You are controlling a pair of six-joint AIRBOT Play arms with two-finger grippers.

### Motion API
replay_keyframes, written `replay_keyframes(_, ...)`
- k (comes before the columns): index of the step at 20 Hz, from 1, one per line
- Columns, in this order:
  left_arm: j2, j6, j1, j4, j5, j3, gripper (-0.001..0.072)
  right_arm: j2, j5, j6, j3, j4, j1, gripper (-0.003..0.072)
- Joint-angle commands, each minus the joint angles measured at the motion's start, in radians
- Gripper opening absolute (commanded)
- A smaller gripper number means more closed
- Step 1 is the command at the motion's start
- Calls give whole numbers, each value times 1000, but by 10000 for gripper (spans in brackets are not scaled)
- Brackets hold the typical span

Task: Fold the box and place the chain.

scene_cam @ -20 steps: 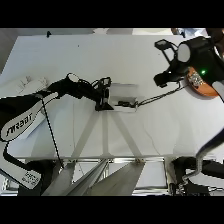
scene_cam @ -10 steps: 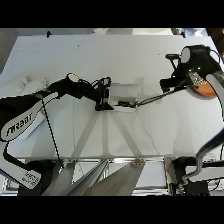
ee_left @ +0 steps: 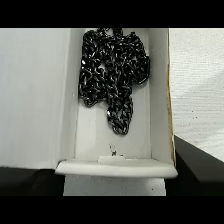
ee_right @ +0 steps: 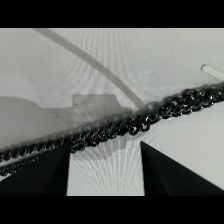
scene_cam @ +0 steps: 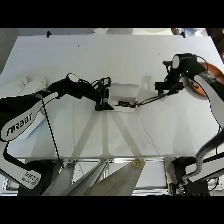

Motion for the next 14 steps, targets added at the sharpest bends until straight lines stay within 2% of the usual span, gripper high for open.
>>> replay_keyframes(1, 0, 0, 0, 0, 0, 0, 279, -24, -12, 21, 0, -3, -1, 396)
replay_keyframes(2, 0, 0, 0, 0, 0, 0, 279, -26, -11, 21, 0, -3, -1, 367)
replay_keyframes(3, 0, 0, 0, 0, 0, 0, 279, -29, -10, 21, 0, -3, -1, 279)
replay_keyframes(5, 0, 0, 0, 0, 0, 0, 279, -31, -11, 19, 0, -3, -1, 39)
replay_keyframes(6, 0, 0, 0, 0, 0, 0, 279, -31, -13, 17, 0, -3, -1, 16)
replay_keyframes(10, 0, 0, 0, 0, 0, 0, 279, -15, -4, 3, 0, 1, 0, 15)
replay_keyframes(14, 0, 0, 0, 0, 0, 0, 279, 92, -9, -87, 1, 10, 0, 15)
